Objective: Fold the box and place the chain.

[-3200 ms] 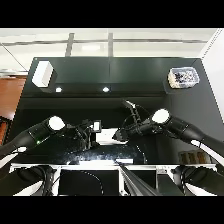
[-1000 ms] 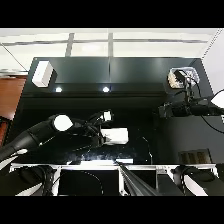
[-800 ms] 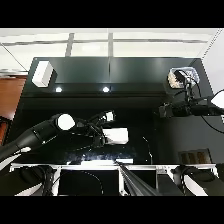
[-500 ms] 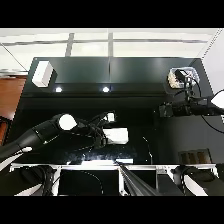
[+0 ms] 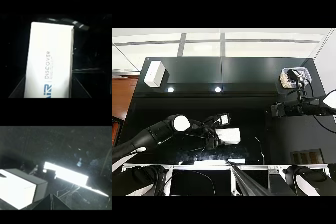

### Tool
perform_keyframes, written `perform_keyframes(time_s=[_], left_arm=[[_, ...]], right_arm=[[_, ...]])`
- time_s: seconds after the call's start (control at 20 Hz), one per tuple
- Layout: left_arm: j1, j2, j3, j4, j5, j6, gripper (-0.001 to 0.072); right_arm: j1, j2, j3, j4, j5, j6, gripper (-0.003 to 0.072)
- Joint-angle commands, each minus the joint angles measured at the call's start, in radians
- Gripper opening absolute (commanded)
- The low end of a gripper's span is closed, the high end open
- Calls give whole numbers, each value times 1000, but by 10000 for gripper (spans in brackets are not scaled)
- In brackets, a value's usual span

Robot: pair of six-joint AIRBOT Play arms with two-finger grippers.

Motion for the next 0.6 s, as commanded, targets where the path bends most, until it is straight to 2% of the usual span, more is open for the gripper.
perform_keyframes(time_s=[0.0, 0.25, 0.35, 0.4, 0.55], left_arm=[[-5, -39, 1, 12, 10, 0, 710], [-58, -94, 1, 21, 108, -8, 709], [-58, -94, 1, 22, 107, -8, 692], [-57, -94, 1, 24, 93, -8, 632], [-52, -87, 8, 86, 13, -32, 273]], right_arm=[[-1, 1, 1, 1, 0, 3, 28], [-1, 1, 1, 1, -3, 3, 28], [-1, 1, 1, 0, -4, 3, 28], [-1, 1, 1, 0, -7, 3, 28], [-1, 1, 1, 1, -15, 4, 28]])
